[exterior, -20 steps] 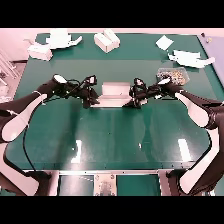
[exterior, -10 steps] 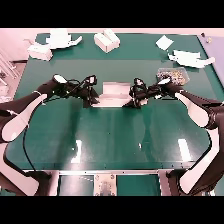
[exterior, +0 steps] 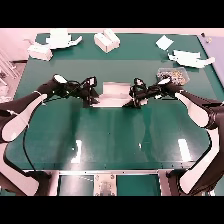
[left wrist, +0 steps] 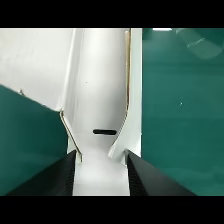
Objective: Fold the box and place the chain.
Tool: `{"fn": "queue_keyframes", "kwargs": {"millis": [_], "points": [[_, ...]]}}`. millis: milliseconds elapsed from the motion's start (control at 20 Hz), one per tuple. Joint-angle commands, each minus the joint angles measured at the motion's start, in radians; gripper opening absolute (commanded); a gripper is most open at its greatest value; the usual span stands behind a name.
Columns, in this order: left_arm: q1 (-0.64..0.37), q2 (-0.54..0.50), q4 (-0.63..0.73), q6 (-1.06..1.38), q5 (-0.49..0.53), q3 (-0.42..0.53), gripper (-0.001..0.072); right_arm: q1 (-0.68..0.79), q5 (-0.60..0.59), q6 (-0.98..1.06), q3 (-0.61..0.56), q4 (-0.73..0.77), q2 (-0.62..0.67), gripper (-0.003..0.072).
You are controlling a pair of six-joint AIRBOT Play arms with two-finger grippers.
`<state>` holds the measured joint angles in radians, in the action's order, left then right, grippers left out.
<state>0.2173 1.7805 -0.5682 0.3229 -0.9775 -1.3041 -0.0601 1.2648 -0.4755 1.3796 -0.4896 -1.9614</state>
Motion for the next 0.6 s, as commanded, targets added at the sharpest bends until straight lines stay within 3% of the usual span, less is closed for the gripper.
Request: {"fn": "queue_keyframes", "kwargs": {"millis": [0, 50, 100, 550], "points": [[0.0, 0.0, 0.0, 0.025, 0.004, 0.0, 0.0568, -0.001, 0.0, 0.0, 0.0, 0.0, 0.0, 0.0561], [0.0, 0.0, 0.0, 0.026, 0.006, 0.0, 0.056, -0.001, 0.0, 0.0, 0.0, 0.0, 0.0, 0.0561], [0.0, 0.0, 0.0, 0.026, 0.006, 0.0, 0.0471, -0.001, 0.0, 0.0, 0.0, 0.0, 0.0, 0.0561], [0.0, 0.0, -0.043, 0.026, 0.002, 0.0, 0.0469, -0.001, 0.0, 0.0, 0.0, 0.0, 0.0, 0.0561]]}}
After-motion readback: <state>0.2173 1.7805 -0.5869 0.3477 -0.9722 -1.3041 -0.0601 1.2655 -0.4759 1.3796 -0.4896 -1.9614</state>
